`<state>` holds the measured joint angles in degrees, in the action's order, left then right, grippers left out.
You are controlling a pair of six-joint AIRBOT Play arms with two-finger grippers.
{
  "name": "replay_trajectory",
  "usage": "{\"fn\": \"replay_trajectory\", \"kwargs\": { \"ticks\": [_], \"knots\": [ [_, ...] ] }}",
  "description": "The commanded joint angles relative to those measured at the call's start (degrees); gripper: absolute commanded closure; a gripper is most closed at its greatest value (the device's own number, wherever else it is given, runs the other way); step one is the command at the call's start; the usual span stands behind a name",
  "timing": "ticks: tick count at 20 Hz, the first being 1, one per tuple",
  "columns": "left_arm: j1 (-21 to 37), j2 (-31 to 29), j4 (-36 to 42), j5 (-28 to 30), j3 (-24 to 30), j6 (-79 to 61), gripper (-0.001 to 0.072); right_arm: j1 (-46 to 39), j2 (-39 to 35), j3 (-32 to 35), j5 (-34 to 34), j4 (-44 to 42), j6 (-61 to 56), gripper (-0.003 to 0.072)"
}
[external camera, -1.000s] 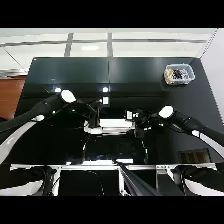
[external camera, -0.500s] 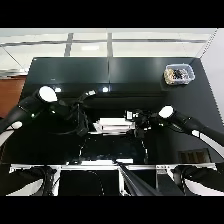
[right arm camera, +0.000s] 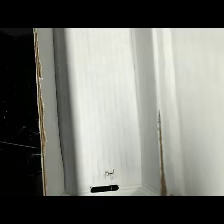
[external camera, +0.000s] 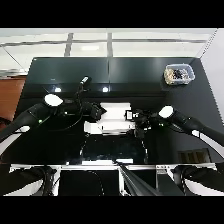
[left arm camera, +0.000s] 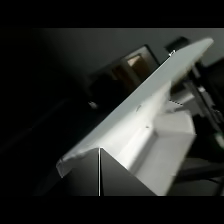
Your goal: Fold the box and place the chain.
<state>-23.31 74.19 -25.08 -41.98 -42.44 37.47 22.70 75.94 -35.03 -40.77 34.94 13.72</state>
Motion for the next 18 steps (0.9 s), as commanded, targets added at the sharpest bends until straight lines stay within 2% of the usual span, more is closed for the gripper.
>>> {"fn": "replay_trajectory", "kwargs": {
  "ticks": [1, 4, 6, 8, 11, 13, 15, 18],
  "knots": [
    [-0.46, 4.31, -1.9, 0.61, 0.17, 0.52, 0.0687, 0.04, 0.02, -0.02, -0.07, 0.0, 0.0, 0.0508],
    [-1.51, 7.67, -1.92, -0.07, 0.15, 4.35, 0.0688, 0.04, 0.02, -0.02, -0.07, 0.0, 0.0, 0.0508],
    [-1.53, 7.63, -1.95, -0.37, 0.02, 4.33, 0.0688, 0.07, 0.02, -0.02, -0.07, 0.0, 0.0, 0.0508],
    [-0.09, 4.42, -3.8, -1.9, -1.44, 4.42, 0.0689, 0.04, 0.02, -0.02, -0.07, 0.0, 0.0, 0.0509],
    [3.3, -4.61, -12.39, -5.95, -4.81, 8.63, 0.0688, 0.07, 0.02, -0.02, -0.07, 0.02, 0.0, 0.0508],
    [4.13, -11.85, -14.36, -9.11, -3.76, -0.5, 0.0686, 0.04, 0.02, -0.02, -0.04, 0.0, 0.0, 0.0508],
    [3.21, -16.87, -14.36, -12.15, 0.42, -15.15, 0.0685, 0.04, 0.02, -0.02, -0.07, 0.0, 0.0, 0.0508],
    [1.42, -18.34, -16.11, -15.5, 5.97, -30.82, 0.0679, 0.04, 0.02, -0.02, -0.07, 0.0, 0.0, 0.0508]
  ]
}}
